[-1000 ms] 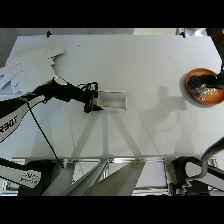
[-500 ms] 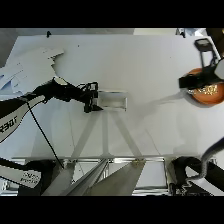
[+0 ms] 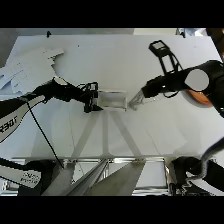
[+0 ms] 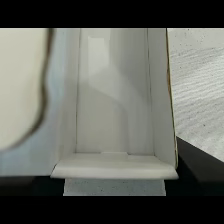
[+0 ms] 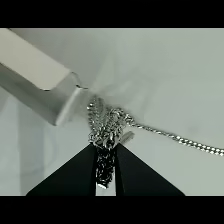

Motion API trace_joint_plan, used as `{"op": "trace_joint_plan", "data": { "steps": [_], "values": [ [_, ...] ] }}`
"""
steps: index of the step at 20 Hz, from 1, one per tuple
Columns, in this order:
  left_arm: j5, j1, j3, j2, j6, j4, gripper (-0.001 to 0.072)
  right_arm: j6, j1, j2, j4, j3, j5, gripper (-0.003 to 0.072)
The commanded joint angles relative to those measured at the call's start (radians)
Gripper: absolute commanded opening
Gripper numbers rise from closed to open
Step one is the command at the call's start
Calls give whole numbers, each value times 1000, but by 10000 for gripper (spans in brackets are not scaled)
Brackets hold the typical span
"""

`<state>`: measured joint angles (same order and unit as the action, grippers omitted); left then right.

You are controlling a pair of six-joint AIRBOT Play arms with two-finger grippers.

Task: Fold the box and place the chain.

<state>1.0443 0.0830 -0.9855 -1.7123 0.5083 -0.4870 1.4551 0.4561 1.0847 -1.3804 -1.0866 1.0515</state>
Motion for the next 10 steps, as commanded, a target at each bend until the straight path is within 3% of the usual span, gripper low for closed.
{"op": "trace_joint_plan", "data": {
  "steps": [1,4,8,10],
  "values": [
    [0,0,-1,1,0,0,336,-154,29,21,265,-1,-67,11],
    [0,0,-1,1,0,0,336,-220,29,39,374,-1,-132,10],
    [0,0,-1,1,0,0,336,-357,29,122,532,-1,-135,9],
    [0,0,-1,1,0,0,336,-365,29,189,537,-1,-175,12]
  ]
}}
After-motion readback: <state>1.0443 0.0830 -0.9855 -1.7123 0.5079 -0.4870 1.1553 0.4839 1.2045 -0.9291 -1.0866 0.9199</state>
